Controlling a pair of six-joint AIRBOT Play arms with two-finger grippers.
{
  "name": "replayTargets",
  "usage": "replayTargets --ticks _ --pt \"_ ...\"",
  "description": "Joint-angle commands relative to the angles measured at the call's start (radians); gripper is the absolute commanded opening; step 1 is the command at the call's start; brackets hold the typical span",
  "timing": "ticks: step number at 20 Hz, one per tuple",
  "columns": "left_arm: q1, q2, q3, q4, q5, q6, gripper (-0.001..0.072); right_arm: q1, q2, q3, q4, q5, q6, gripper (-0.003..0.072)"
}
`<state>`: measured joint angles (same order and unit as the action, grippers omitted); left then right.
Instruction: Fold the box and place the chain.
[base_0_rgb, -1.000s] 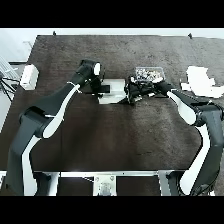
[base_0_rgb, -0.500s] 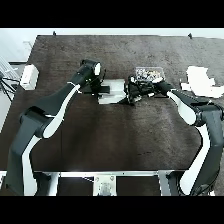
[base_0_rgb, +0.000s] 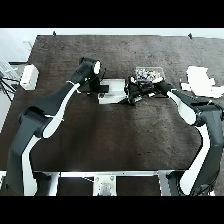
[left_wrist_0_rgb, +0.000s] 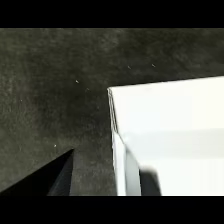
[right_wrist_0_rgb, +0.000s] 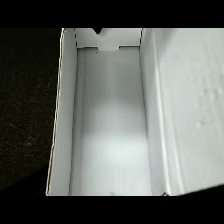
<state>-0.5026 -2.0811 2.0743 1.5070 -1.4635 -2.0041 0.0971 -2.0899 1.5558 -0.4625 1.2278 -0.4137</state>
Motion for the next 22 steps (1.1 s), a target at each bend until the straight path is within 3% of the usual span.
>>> replayTargets --ticks 1,6,9,12,15,17,19,22 --pt "0.002 0.018 0.036 -0.038 -0.069 0.060 0.0446 0.001 0.000 0.000 0.003 0.000 0.002 0.0496" --pt "0.047 0.164 0.036 -0.130 -0.086 0.229 0.0446 0.001 0.000 0.000 0.003 0.000 0.001 0.0496" --pt "0.082 0.235 0.027 -0.175 -0.096 0.449 0.0446 0.001 0.000 0.000 0.003 0.000 0.001 0.0496" --pt "0.123 0.257 -0.053 -0.171 -0.050 0.716 0.0445 0.001 0.000 0.000 0.003 0.000 0.002 0.0496" --pt "0.242 0.257 -0.140 -0.421 -0.066 1.303 0.0446 0.001 0.000 0.000 0.003 0.000 0.002 0.0496" --pt "0.300 0.256 -0.195 -0.483 -0.048 1.624 0.0446 0.001 0.000 0.000 0.003 0.000 0.002 0.0496" --pt "0.339 0.255 -0.269 -0.544 0.056 1.791 0.0448 0.001 0.000 0.000 0.003 0.000 0.001 0.0496" --pt "0.367 0.233 -0.393 -0.656 0.110 2.053 0.0449 0.001 0.000 0.000 0.003 0.000 0.001 0.0496"
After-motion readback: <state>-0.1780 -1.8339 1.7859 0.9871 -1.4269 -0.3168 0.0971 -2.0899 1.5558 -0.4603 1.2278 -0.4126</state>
